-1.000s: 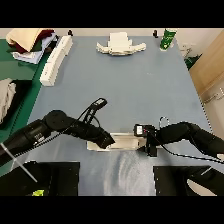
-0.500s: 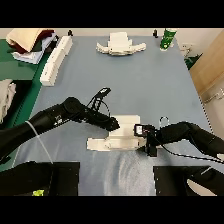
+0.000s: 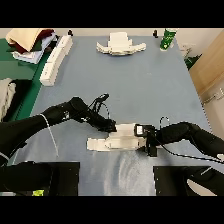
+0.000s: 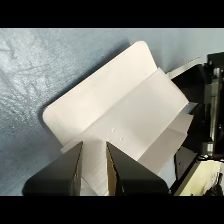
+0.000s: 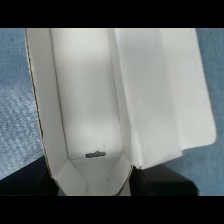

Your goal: Fold the box.

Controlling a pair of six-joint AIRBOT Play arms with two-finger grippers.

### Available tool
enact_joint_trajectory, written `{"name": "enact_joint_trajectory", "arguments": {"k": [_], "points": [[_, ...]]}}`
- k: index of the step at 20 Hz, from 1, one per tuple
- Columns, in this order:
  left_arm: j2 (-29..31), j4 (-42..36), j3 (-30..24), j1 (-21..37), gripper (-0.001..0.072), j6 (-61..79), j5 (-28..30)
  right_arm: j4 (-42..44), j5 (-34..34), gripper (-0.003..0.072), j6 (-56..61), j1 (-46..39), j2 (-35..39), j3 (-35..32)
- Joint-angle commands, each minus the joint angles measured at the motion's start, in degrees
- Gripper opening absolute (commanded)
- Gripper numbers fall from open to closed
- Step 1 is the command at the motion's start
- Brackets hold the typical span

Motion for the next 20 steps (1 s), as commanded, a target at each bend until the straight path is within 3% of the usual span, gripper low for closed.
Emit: {"name": "enact_joint_trajectory", "arguments": {"k": [1,7,16,20], "points": [[-1.1,-0.2,0.2,0.1,0.0229,0.0,-0.5,0.0,0.0,0.0514,0.0,0.0,0.0,0.0],[-1.1,-0.2,2.4,0.2,0.0229,0.2,-1.8,0.0,0.0,0.0514,0.0,0.0,0.0,0.0],[-0.9,0.1,15.2,2.6,0.0231,8.9,-17.2,0.0,0.0,0.0514,0.0,0.0,0.0,0.0],[0.8,3.3,18.1,3.4,0.0238,16.8,-21.6,0.0,0.0,0.0513,0.0,0.0,0.0,0.0]]}}
